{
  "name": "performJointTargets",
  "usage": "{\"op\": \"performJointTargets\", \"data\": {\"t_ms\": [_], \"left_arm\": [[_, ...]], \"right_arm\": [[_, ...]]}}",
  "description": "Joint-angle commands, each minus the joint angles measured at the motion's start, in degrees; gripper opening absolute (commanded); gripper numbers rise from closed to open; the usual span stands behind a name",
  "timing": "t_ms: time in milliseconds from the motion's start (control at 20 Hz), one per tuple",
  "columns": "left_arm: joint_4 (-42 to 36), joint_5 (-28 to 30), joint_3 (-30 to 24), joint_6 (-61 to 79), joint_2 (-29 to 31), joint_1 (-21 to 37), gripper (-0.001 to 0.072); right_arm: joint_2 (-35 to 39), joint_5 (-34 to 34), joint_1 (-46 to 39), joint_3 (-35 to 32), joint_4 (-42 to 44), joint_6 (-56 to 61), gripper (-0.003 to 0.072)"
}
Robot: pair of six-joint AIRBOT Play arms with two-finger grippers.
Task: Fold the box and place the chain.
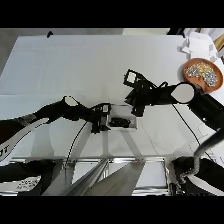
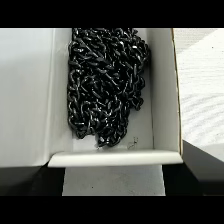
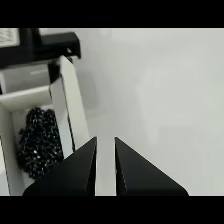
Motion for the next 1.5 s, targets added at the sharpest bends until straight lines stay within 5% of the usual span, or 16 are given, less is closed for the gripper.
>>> {"op": "performJointTargets", "data": {"t_ms": [0,600,1100,1300,1450], "left_arm": [[0.0,0.02,0.02,0.02,0.04,0.04,0.0207],[0.02,0.02,0.02,0.02,0.04,0.04,0.0207],[0.02,0.02,0.02,0.02,0.04,0.04,0.0207],[0.02,0.02,0.02,0.02,0.04,0.04,0.0207],[0.02,0.02,0.02,0.02,0.04,0.04,0.0207]], "right_arm": [[-3.91,4.35,-0.9,0.33,0.66,0.17,0.0112],[-4.68,11.67,5.55,-0.52,0.52,-3.76,0.0143],[-3.39,11.17,5.55,-2.86,-0.68,-5.03,0.0295],[-3.39,7.82,5.55,-2.86,-4.87,-4.94,0.029],[-3.39,7.15,5.55,-2.86,-5.44,-4.96,0.0219]]}}
